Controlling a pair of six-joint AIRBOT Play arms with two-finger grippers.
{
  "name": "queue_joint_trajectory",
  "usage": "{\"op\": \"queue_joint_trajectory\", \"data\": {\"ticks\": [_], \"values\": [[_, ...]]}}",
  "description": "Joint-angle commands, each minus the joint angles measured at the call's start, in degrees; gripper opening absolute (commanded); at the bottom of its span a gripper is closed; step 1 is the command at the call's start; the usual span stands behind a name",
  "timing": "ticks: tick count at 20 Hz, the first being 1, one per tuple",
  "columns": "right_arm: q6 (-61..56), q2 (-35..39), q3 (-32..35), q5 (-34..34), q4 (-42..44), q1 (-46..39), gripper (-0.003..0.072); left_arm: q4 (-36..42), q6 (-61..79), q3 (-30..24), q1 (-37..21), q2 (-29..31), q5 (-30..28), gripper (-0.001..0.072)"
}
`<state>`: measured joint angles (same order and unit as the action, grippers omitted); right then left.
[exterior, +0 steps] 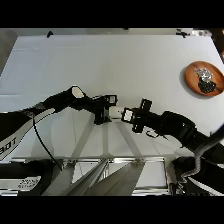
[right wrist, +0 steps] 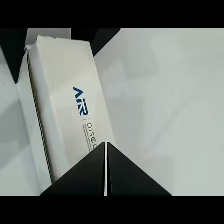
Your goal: Fold the box and place the chain.
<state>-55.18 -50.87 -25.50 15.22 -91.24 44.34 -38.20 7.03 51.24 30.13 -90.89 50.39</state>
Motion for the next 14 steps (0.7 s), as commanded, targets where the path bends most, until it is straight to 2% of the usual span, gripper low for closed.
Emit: {"op": "queue_joint_trajectory", "data": {"ticks": [1,3,12,14], "values": [[-0.3,-1.4,2.4,-9.0,-3.5,0.8,0.0009,0.0,0.0,0.0,0.0,0.0,0.0,0.0414],[-0.4,-2.0,2.5,-11.0,-3.3,1.0,0.0009,0.0,0.0,0.0,0.0,0.0,0.0,0.0414],[0.0,-5.8,2.9,-12.1,-3.3,4.0,0.0009,0.0,0.0,0.0,0.0,0.0,0.0,0.0414],[5.1,-5.8,4.5,-14.2,-3.5,6.6,0.0009,0.0,0.0,0.0,0.0,0.0,0.0,0.0414]]}}
